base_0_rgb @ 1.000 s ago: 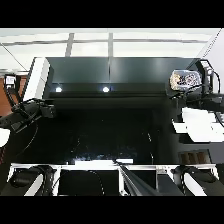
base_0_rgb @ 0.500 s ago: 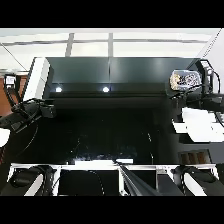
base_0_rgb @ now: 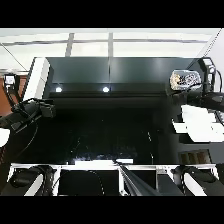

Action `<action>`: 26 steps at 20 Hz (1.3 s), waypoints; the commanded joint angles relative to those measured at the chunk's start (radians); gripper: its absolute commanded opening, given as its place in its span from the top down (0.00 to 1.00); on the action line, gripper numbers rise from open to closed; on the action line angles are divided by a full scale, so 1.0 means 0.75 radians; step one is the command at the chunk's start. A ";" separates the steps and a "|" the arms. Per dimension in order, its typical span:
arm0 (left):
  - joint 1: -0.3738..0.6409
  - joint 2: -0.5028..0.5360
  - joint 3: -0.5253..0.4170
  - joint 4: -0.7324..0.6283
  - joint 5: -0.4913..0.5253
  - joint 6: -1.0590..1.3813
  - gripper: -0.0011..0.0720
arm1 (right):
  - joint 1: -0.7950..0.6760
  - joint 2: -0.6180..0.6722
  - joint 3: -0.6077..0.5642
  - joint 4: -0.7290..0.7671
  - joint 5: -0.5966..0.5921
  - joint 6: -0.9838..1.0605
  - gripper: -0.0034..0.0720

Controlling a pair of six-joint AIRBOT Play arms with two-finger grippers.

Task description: Fold the box and place the chain.

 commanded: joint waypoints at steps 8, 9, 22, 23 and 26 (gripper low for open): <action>-0.007 -0.066 0.000 -0.037 0.300 -0.002 0.44 | -0.003 -0.009 0.002 0.017 -0.765 -0.003 0.93; -0.014 -0.108 0.000 -0.039 0.320 -0.002 0.00 | -0.013 -0.022 0.002 -0.069 -0.786 -0.002 0.83; -0.043 -0.357 0.001 0.158 0.021 0.038 0.01 | -1.287 -0.813 0.552 -0.676 0.186 0.743 0.03; -0.044 -0.357 0.001 0.176 0.011 0.038 0.01 | -1.336 -0.886 0.610 -0.644 0.290 0.663 0.03; -0.045 -0.357 0.002 0.174 0.017 0.037 0.01 | -1.379 -1.060 0.746 -0.377 0.563 0.167 0.03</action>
